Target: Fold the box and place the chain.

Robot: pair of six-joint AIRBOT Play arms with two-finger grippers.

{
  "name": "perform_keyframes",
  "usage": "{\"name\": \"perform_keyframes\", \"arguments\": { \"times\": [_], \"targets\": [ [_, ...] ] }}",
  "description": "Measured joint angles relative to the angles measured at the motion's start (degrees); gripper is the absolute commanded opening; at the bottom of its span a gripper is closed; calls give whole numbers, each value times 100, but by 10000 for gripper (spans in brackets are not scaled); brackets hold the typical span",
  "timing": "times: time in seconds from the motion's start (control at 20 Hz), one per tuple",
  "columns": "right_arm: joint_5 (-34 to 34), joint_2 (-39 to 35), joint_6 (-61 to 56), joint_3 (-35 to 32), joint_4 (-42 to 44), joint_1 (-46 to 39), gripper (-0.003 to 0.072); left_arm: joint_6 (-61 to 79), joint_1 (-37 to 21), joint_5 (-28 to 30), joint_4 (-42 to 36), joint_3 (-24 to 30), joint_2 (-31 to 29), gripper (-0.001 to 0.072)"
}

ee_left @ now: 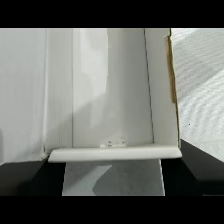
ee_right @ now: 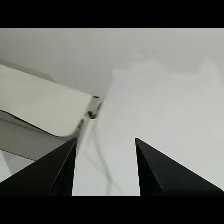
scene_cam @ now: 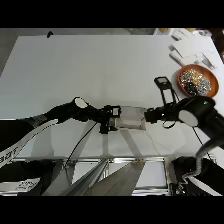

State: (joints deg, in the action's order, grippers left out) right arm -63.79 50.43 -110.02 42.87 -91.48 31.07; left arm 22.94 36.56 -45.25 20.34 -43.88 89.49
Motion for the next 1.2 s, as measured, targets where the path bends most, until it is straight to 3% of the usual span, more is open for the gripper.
{"name": "perform_keyframes", "arguments": {
  "times": [0.25,0.65,0.8,0.85,0.9,1.2],
  "targets": [
    [-175,103,1453,911,-9,-1563,408,-2,0,2,0,-2,0,89],
    [807,1766,2634,1611,-15,-3801,393,-4,0,2,0,0,0,89],
    [1080,2439,2739,1657,-20,-4251,382,-4,0,2,0,0,0,89],
    [1191,2625,2747,1668,-17,-4356,290,-4,0,2,0,0,0,89],
    [1298,2802,2761,1672,-17,-4444,266,-7,0,2,0,0,0,89],
    [1897,3366,2771,1683,-2,-4645,266,-7,0,2,0,0,0,89]
  ]
}}
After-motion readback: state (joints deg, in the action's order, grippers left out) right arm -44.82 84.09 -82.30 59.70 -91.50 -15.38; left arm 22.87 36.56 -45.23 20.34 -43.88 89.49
